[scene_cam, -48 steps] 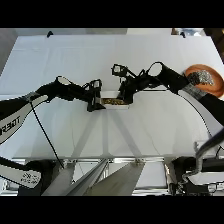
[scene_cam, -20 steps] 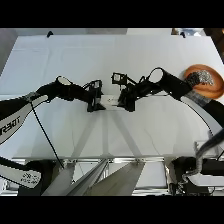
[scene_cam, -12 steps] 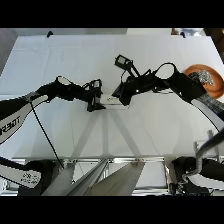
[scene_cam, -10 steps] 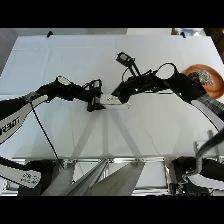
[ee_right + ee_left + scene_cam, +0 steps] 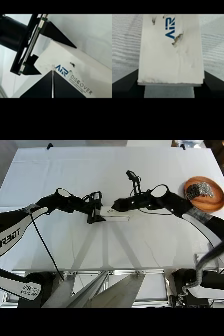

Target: Fold the box and place the chain.

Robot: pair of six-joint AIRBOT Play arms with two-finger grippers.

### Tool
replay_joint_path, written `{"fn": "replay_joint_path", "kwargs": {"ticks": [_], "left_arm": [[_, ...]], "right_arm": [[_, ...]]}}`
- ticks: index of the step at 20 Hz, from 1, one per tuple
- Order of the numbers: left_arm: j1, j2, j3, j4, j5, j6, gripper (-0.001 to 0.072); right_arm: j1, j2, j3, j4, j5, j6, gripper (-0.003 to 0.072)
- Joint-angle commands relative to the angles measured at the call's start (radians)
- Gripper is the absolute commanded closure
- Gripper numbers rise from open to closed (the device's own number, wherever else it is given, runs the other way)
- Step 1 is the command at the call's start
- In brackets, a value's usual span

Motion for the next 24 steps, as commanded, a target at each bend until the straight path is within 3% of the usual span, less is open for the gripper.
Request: {"fn": "replay_joint_path", "kwargs": {"ticks": [1,14,19,24], "left_arm": [[0.000,0.001,0.000,0.000,0.000,0.000,0.0565],[0.000,0.001,0.000,0.000,0.000,0.000,0.0565],[0.000,0.001,0.000,0.000,0.000,0.000,0.0565],[0.000,0.001,0.000,0.000,0.000,0.000,0.0565]], "right_arm": [[0.000,-0.008,-0.053,0.081,-0.040,-0.038,0.0685],[0.015,-0.044,-0.091,0.075,-0.029,-0.065,0.0683],[0.015,0.051,-0.069,0.107,-0.092,-0.117,0.0681],[0.077,0.044,-0.043,0.100,-0.135,-0.116,0.0682]]}}
